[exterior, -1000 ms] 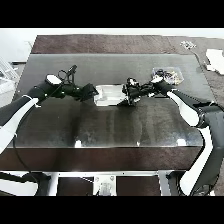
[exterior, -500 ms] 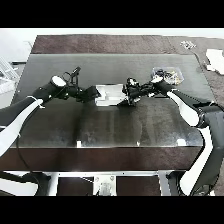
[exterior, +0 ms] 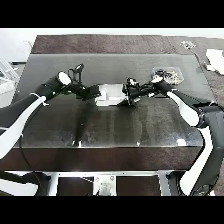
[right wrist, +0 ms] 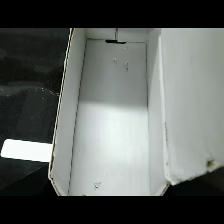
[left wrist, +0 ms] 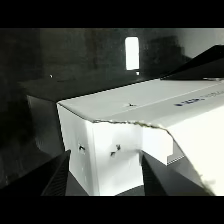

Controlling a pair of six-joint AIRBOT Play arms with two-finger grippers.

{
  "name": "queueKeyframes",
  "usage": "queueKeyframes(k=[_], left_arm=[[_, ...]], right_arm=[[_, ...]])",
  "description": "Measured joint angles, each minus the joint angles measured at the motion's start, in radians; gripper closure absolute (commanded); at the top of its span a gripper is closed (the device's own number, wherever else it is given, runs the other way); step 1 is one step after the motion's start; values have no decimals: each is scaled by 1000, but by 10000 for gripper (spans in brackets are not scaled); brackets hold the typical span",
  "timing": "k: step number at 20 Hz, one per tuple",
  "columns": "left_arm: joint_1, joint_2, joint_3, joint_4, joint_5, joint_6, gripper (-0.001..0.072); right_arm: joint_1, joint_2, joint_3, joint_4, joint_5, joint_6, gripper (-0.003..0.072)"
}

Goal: Fold the box and place the chain.

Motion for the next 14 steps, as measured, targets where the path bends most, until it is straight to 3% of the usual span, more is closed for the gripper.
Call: queueKeyframes(k=[14], left_arm=[[-60,-67,101,149,-46,-136,206]], right_arm=[[0,0,0,0,0,0,107]])
